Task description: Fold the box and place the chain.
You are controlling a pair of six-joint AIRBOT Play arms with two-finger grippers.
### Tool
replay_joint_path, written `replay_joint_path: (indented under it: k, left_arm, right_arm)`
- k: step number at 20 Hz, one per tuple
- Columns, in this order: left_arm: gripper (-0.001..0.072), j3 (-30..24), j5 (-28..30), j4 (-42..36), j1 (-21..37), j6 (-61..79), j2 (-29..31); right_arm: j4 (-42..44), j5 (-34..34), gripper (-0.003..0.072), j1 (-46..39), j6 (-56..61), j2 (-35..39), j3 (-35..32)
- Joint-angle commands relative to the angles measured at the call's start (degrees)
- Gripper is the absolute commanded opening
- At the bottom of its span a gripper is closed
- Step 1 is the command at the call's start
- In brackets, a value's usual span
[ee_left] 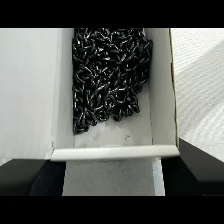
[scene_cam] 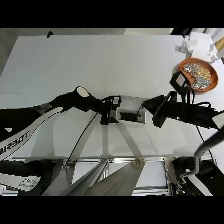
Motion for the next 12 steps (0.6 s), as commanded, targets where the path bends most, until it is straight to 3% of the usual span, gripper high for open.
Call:
replay_joint_path:
  k: [1,7,9,10,12]
  left_arm:
    - [0.0206,0.0,0.0,0.0,0.0,0.0,0.0]
    - [0.0206,0.0,0.0,0.0,0.0,0.0,0.0]
    - [0.0206,0.0,0.0,0.0,0.0,0.0,0.0]
    - [0.0206,0.0,0.0,0.0,0.0,0.0,0.0]
    - [0.0206,0.0,0.0,0.0,0.0,0.0,0.0]
  right_arm:
    - [10.4,-2.1,0.0014,0.0,-3.3,-3.2,0.0]
    - [5.9,-4.8,0.0019,6.3,-3.4,-16.7,0.0]
    - [4.5,-7.5,0.0171,8.8,-3.4,-19.3,0.1]
    - [4.6,-8.8,0.0207,9.2,-3.3,-19.7,0.1]
    - [4.0,-10.0,0.0207,9.3,-3.3,-19.6,0.6]
